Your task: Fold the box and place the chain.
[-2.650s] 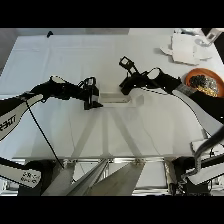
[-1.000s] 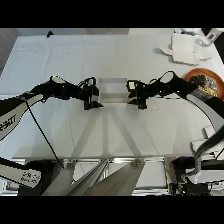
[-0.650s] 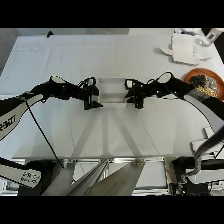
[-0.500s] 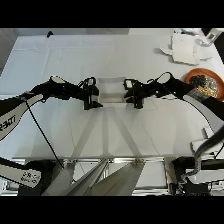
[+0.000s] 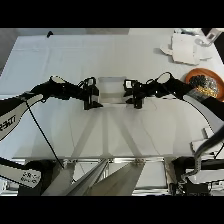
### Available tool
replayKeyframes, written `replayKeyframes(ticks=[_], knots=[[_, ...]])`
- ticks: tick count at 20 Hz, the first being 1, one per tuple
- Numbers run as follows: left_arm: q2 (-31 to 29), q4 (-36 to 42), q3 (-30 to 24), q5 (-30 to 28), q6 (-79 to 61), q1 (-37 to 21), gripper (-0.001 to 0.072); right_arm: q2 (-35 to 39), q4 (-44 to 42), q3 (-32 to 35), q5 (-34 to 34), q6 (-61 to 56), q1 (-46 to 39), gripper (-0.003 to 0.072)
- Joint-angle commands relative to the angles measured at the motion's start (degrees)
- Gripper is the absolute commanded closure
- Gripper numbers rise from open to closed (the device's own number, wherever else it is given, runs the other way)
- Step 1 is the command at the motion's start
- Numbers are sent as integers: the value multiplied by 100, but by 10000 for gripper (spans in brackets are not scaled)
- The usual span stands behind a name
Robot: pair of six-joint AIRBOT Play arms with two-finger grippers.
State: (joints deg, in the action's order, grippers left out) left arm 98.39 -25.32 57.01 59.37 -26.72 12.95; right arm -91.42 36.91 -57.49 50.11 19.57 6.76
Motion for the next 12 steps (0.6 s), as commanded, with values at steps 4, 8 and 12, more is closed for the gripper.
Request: replayKeyframes(ticks=[4, 8, 12], knots=[[0, -2, 2, -2, -4, 0, 554, -2, -13, 0, 42, -4, 7, 196], [0, -2, 2, -2, -4, 0, 554, -2, -9, 0, 48, -26, 7, 582], [0, -2, 2, -2, -4, 0, 554, 76, 37, 0, 114, -190, 0, 674]])
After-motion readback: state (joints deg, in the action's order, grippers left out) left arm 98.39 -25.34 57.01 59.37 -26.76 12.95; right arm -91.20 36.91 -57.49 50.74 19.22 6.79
